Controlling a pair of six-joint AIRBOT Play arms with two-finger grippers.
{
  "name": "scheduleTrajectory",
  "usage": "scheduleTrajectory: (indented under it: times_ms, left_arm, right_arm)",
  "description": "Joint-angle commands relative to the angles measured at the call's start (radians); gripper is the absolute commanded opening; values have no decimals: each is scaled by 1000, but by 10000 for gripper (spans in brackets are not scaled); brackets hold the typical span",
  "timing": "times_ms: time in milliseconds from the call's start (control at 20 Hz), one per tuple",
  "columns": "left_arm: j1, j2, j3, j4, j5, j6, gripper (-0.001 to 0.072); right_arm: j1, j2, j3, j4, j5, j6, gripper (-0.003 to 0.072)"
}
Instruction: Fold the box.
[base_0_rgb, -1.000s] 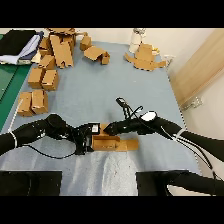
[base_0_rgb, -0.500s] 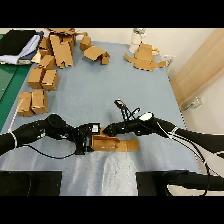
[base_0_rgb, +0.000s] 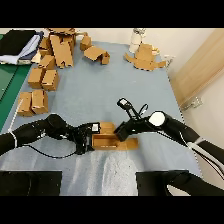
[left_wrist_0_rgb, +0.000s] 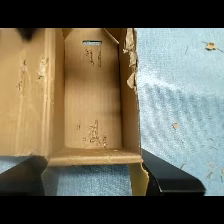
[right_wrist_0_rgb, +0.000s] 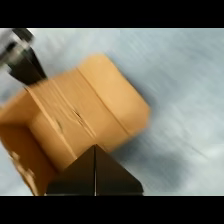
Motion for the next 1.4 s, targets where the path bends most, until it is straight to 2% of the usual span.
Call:
scheduleTrajectory:
  times_ms: [0, 200, 300, 350, 400, 650, 800, 950, 1000, 1050, 1100, 1200, 1350]
  left_arm:
    - [1, 0, 0, 1, -6, 2, 446]
    - [1, 0, 0, 2, -5, 2, 446]
    - [1, 0, 0, 1, -4, 2, 446]
    - [1, 0, 0, 1, 2, 2, 446]
    - [1, 0, 0, 1, 10, 2, 446]
    - [1, 0, 0, 1, 20, 2, 446]
    - [1, 0, 0, 1, 19, 1, 446]
    - [1, 0, 0, 1, 19, 2, 446]
    - [1, 0, 0, 1, 19, 2, 445]
    - [1, 0, 0, 1, 18, 2, 446]
    - [1, 0, 0, 1, 18, 2, 446]
    - [1, 0, 0, 1, 18, 2, 446]
    - [1, 0, 0, 1, 18, 2, 445]
  right_arm:
    - [0, 121, 1, -502, 20, 242, 7]
    - [16, 147, -6, -473, 85, 187, 80]
    - [28, 147, -33, -372, 142, 51, 253]
    - [37, 147, -50, -325, 155, -5, 445]
    - [51, 147, -62, -298, 157, -42, 502]
    - [129, 144, -75, -248, 97, -61, 502]
    - [152, 106, -74, -241, 29, -70, 502]
    - [152, 67, -74, -242, 11, -101, 494]
    - [152, 63, -74, -241, 11, -101, 419]
    - [152, 63, -74, -232, 16, -101, 256]
    - [152, 63, -74, -213, 15, -101, 174]
    - [152, 62, -73, -177, 14, -103, 91]
    - [152, 61, -73, -131, 3, -107, 52]
